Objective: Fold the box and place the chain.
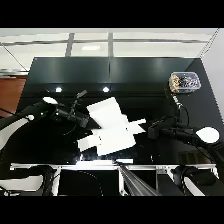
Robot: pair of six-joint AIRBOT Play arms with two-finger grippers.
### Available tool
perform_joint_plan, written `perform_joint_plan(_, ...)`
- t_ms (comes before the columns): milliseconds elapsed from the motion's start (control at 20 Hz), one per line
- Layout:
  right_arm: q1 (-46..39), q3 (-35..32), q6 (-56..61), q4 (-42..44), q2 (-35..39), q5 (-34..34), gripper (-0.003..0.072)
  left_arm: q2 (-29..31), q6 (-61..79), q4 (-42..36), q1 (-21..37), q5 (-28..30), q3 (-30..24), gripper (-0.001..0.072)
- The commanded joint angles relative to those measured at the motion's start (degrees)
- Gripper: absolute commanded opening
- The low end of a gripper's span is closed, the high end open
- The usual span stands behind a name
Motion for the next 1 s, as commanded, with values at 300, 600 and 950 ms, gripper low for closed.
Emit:
perform_joint_plan(300, 0.04, -0.04, 0.59, -0.02, 0.04, -0.50, 0.0011, -1.68, 7.52, 2.47, -0.02, 0.48, 2.25, 0.0024)
perform_joint_plan(600, -4.79, 3.98, 2.49, -7.06, 0.04, 4.76, 0.0590, -0.59, 6.14, 4.28, -0.09, -2.95, 4.63, 0.0020)
perform_joint_plan(950, -9.60, 14.84, -6.51, -25.55, -0.09, 15.80, 0.0589, 14.97, 15.04, 14.84, -8.52, 6.01, 3.89, 0.0020)
